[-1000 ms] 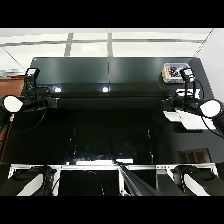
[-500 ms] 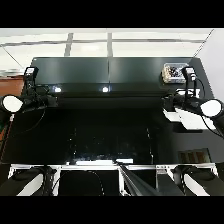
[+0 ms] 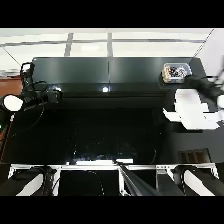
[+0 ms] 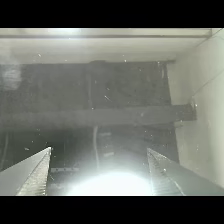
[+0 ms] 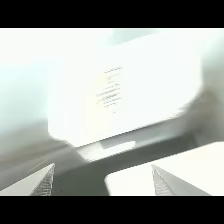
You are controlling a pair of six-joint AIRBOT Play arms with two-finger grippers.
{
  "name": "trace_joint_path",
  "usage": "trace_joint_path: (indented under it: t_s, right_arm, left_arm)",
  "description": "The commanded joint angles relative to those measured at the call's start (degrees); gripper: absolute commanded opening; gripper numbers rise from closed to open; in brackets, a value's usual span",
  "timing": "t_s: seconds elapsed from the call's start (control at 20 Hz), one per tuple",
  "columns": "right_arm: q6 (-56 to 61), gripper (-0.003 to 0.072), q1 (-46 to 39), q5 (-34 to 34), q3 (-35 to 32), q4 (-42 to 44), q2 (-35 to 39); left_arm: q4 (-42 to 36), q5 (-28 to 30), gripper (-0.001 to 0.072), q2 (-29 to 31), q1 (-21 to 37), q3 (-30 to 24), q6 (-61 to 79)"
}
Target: Fold the box and place the chain.
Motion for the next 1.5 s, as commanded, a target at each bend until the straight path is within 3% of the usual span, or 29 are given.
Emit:
trace_joint_path:
  t_s: [0.0,0.2,0.3,0.5,0.65,0.8,0.9,0.95,1.0,1.1,1.25,1.45]
  right_arm:
    - [3.3,0.0705,-23.1,18.1,12.3,-1.3,-9.8]
    - [-6.0,0.0704,-38.7,48.0,29.2,-9.2,-24.3]
    - [-14.1,0.0704,-41.0,56.4,33.7,-9.2,-29.9]
    - [-19.6,0.0703,-38.5,60.5,38.1,-10.8,-37.5]
    - [-22.4,0.0701,-36.0,58.9,38.6,-12.5,-39.8]
    - [-22.9,0.0311,-34.2,58.3,39.2,-12.3,-39.9]
    - [-22.9,0.0290,-33.2,59.4,40.5,-12.3,-39.7]
    - [-22.8,0.0111,-32.6,60.4,41.1,-12.3,-39.6]
    - [-22.9,0.0059,-31.8,61.4,41.2,-12.3,-39.2]
    - [-22.8,0.0020,-30.2,63.9,41.1,-10.2,-38.1]
    - [-22.8,0.0019,-26.9,64.4,38.1,-3.5,-33.6]
    - [-21.2,0.0019,-20.2,60.1,26.7,3.4,-22.3]
  left_arm:
    - [0.0,-1.0,0.0702,0.0,0.0,0.0,-0.1]
    - [0.0,-3.2,0.0701,0.0,0.0,0.0,-0.2]
    - [-0.2,-4.3,0.0702,0.0,0.0,0.0,-0.2]
    - [-0.3,-5.5,0.0702,0.0,0.0,0.0,-0.2]
    - [-1.5,-5.5,0.0702,0.0,0.0,0.0,-0.2]
    - [-1.7,-5.5,0.0702,0.0,0.0,0.0,-0.2]
    - [-1.7,-5.5,0.0701,0.0,0.0,0.0,-0.2]
    - [-1.7,-5.5,0.0702,0.0,0.0,0.0,-0.2]
    - [-1.7,-5.5,0.0701,0.0,0.0,0.0,-0.2]
    - [-1.7,-5.5,0.0701,0.0,0.0,0.0,-0.2]
    - [-1.5,-5.5,0.0701,0.0,0.0,0.0,-0.2]
    - [-1.5,-5.5,0.0702,0.0,0.0,0.0,-0.2]
